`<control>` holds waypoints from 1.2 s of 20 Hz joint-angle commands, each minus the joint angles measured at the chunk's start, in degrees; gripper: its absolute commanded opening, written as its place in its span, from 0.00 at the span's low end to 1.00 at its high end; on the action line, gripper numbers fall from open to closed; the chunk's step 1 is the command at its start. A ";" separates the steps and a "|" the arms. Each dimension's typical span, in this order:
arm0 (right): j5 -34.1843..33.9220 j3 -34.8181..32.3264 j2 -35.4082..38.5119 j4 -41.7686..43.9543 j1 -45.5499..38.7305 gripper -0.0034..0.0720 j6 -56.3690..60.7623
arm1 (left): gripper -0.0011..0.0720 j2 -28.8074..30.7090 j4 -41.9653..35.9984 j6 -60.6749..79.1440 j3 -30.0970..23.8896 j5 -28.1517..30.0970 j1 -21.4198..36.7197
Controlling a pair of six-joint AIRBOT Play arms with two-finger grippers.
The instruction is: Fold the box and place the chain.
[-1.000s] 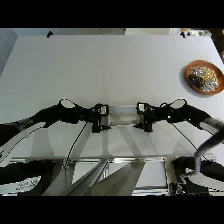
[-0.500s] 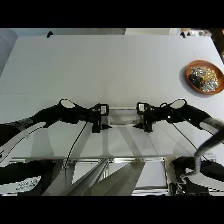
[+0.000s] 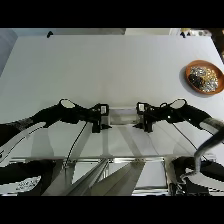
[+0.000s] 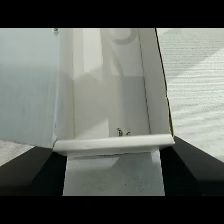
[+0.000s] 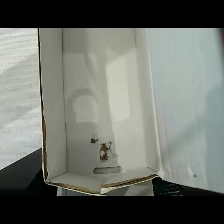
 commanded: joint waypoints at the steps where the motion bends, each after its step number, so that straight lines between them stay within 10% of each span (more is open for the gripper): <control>1: 0.00 0.07 0.04 0.02 -0.02 0.44 0.00 | 0.22 -0.02 0.00 -0.04 0.02 -0.15 -0.02; 10: 0.20 0.07 0.04 0.02 -0.04 0.49 0.00 | 0.22 -0.02 0.00 -0.04 0.02 -0.15 -0.02; 12: -0.61 0.07 0.07 0.11 -0.09 0.98 0.44 | 0.22 -0.02 0.00 -0.04 0.02 -0.15 -0.02; 18: -0.90 0.07 3.50 -3.45 -0.09 0.98 2.62 | 0.22 -0.02 0.00 -0.04 0.02 -0.17 -0.02; 24: -0.37 0.07 7.72 -25.88 -0.09 0.98 24.02 | 0.22 -0.02 0.02 -0.04 0.02 -0.17 -0.02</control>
